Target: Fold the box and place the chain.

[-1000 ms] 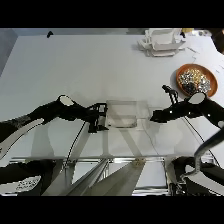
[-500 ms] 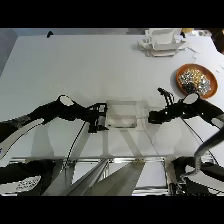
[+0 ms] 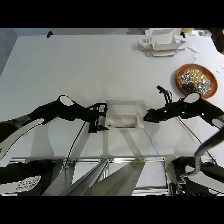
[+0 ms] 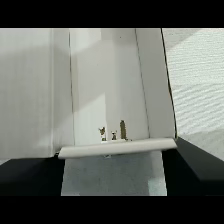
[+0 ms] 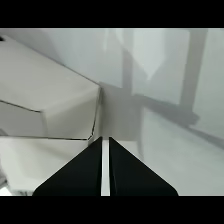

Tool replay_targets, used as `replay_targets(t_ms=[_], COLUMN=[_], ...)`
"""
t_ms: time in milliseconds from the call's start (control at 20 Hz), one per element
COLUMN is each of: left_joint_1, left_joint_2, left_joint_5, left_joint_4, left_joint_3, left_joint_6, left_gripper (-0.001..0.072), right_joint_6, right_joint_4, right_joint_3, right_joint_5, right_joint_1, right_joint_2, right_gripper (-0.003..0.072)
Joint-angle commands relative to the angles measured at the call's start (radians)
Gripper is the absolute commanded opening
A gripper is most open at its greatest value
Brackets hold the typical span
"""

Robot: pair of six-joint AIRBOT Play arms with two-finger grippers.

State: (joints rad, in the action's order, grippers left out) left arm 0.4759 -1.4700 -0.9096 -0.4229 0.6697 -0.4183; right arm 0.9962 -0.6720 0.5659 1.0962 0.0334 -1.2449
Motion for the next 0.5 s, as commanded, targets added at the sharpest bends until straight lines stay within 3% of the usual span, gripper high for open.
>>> replay_targets(t_ms=[0, 200, 450], left_joint_1=[-0.001, -0.001, -0.001], left_joint_2=[0.0, 0.0, 0.0], left_joint_5=[0.0, 0.0, 0.0], left_joint_4=[0.0, 0.0, 0.0], left_joint_3=[0.001, 0.001, 0.001], left_joint_6=[0.0, 0.0, 0.0], left_gripper=[0.0192, 0.0192, 0.0192], right_joint_6=[-0.037, -0.042, -0.062], right_joint_4=[0.073, 0.066, 0.034], right_joint_3=[0.0, 0.0, 0.0], right_joint_5=[0.02, 0.053, 0.081], right_joint_1=[0.001, 0.001, 0.016], right_joint_2=[0.051, 0.059, 0.059], right_gripper=[0.0071, 0.0288, 0.0349])
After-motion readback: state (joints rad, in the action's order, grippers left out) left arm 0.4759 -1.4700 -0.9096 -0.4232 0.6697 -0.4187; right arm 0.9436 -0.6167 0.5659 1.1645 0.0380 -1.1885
